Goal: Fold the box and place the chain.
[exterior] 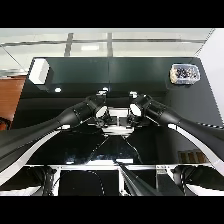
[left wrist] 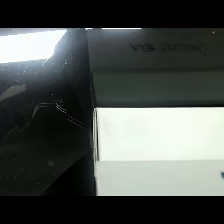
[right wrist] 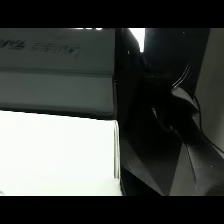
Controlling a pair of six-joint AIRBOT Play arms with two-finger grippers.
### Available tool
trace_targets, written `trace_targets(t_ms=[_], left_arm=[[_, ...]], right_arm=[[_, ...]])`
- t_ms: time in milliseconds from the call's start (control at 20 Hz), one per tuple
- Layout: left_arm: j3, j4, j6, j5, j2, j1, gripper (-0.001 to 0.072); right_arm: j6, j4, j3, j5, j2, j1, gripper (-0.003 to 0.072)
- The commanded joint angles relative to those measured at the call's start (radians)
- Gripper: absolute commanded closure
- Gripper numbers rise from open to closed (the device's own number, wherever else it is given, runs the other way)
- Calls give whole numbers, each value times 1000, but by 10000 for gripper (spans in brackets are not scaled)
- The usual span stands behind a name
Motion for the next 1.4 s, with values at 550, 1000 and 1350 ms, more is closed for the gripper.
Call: trace_targets(t_ms=[550, 1000, 1350], left_arm=[[1, 2, 0, 0, 0, 0, 682], [1, 2, 0, -1, 0, 0, 682], [1, 2, 0, 0, 0, 0, 682]], right_arm=[[10, 7, 0, 21, 2, -1, 424], [-45, -64, 10, 71, 172, -1, 424], [-126, -542, 8, 243, 452, -72, 427]])
